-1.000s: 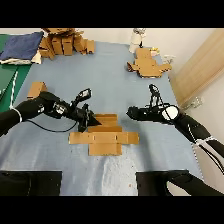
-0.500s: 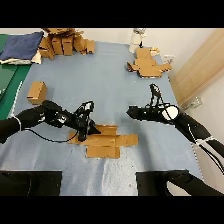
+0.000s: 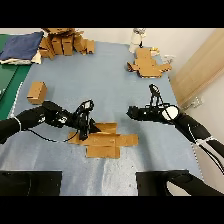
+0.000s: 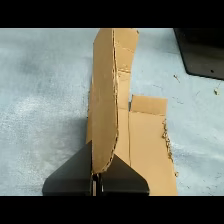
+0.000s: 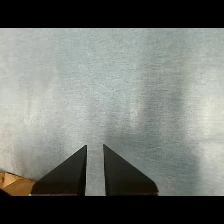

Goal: Fold the box.

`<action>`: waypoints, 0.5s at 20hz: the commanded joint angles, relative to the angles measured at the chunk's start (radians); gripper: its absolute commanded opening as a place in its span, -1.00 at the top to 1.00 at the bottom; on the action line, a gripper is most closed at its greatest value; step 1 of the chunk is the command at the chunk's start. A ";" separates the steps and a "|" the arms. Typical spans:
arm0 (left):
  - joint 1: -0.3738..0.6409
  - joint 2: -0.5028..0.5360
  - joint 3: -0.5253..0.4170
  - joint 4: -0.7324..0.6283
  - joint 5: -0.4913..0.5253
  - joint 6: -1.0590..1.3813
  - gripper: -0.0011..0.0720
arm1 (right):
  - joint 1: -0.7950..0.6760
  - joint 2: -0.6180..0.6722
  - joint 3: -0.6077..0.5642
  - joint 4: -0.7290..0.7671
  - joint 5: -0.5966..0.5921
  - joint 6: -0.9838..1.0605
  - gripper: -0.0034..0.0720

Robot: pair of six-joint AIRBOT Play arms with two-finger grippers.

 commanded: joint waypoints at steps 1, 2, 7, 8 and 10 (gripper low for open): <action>0.002 0.001 0.000 0.005 0.018 -0.005 0.94 | 0.001 0.001 0.001 0.001 0.008 0.000 0.48; 0.002 0.001 0.000 0.004 0.019 -0.005 0.94 | 0.001 0.001 0.001 0.001 0.011 0.000 0.48; 0.003 0.001 0.007 0.005 0.036 -0.013 0.94 | 0.005 0.003 0.001 0.000 0.050 -0.058 0.49; 0.003 0.001 0.007 0.005 0.036 -0.012 0.94 | 0.012 0.011 0.001 0.000 0.055 -0.085 0.58; 0.003 0.001 0.007 0.005 0.036 -0.012 0.94 | 0.035 0.047 0.001 -0.015 0.053 -0.106 0.86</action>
